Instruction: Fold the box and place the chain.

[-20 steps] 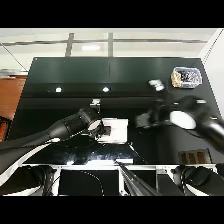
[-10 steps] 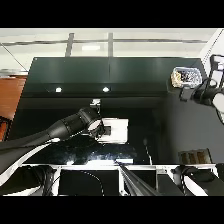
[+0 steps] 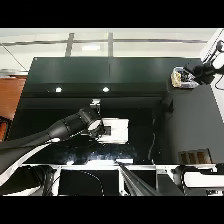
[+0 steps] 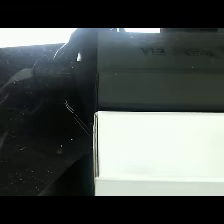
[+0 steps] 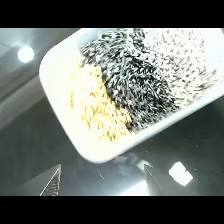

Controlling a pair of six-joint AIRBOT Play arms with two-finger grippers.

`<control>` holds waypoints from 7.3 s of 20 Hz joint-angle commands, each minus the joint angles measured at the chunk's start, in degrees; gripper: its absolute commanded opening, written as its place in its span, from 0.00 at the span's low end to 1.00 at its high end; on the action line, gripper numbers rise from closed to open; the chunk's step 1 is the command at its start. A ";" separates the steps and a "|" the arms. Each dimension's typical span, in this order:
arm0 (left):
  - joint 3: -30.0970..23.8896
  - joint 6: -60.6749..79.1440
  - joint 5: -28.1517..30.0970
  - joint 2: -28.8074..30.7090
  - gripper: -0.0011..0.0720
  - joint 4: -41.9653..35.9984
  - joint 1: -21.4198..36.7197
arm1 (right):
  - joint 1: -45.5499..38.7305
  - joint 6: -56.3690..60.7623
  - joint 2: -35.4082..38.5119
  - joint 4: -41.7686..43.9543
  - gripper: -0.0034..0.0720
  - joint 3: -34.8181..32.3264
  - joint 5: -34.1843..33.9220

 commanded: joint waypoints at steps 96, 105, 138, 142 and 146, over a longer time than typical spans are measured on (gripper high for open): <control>0.07 0.15 -0.07 0.00 0.05 -0.94 0.02 | 43.45 -28.46 37.86 34.58 0.10 -35.26 2.08; 0.07 0.15 -0.20 0.00 0.05 -0.94 0.02 | 42.93 -30.62 35.01 33.38 0.60 -35.98 5.18; 0.07 0.15 -1.44 0.00 0.05 -1.14 0.02 | 43.95 -104.48 39.87 38.82 0.97 -67.38 -17.53; 0.07 0.15 -1.46 0.00 0.05 -1.14 0.02 | 43.95 -104.19 38.80 38.86 0.74 -67.36 -19.80; 0.07 0.15 -1.42 0.00 0.05 -1.14 0.02 | 43.95 -102.01 38.80 38.84 0.30 -67.36 -19.56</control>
